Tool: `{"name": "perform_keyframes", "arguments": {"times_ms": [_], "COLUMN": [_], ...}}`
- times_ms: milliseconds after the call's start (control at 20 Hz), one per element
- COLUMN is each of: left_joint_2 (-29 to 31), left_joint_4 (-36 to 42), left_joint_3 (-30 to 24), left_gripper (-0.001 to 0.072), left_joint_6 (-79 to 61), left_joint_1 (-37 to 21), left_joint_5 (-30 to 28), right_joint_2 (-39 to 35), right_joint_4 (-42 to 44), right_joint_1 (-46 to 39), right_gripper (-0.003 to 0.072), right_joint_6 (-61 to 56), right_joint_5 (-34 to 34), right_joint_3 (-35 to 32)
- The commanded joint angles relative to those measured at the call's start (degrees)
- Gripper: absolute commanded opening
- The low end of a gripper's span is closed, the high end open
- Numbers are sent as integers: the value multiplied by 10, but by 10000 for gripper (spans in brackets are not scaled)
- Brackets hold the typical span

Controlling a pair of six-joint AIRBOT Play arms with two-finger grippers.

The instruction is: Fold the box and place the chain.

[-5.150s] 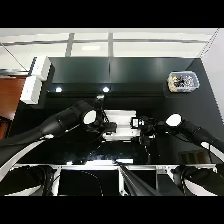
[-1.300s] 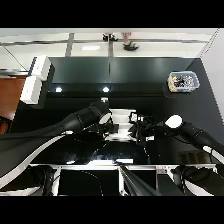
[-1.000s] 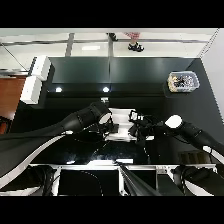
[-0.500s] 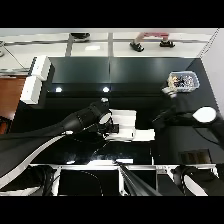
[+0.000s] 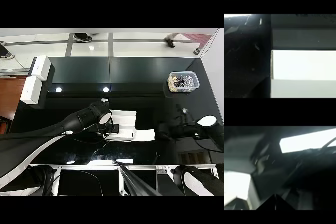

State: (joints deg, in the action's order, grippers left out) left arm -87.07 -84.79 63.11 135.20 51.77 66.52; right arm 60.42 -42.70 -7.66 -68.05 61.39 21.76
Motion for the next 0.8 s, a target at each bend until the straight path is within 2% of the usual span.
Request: {"name": "perform_keyframes", "arguments": {"times_ms": [0, 150, 300, 350, 400, 450, 750], "left_joint_2": [0, 0, 0, 0, 0, 0, 0], "left_joint_4": [0, 0, 0, 0, 0, 0, 0], "left_joint_3": [0, 0, 0, 0, 0, 0, 0], "left_gripper": [28, 28, 28, 28, 28, 28, 28], "left_joint_6": [0, 0, 0, 0, 0, 0, 0], "left_joint_1": [-1, -1, -1, -2, -2, -2, -2], "left_joint_5": [0, 0, 0, 0, 0, 0, 0], "right_joint_2": [69, 96, 96, 96, 96, 96, 96], "right_joint_4": [102, 163, 191, 184, 182, 183, 184], "right_joint_1": [47, 67, 62, 62, 63, 64, 125], "right_gripper": [11, 12, 16, 166, 404, 588, 592], "right_joint_6": [88, 148, 204, 196, 181, 167, 108], "right_joint_5": [36, 35, 94, 100, 100, 100, 71], "right_joint_3": [-5, 4, 50, 69, 80, 87, 90]}}
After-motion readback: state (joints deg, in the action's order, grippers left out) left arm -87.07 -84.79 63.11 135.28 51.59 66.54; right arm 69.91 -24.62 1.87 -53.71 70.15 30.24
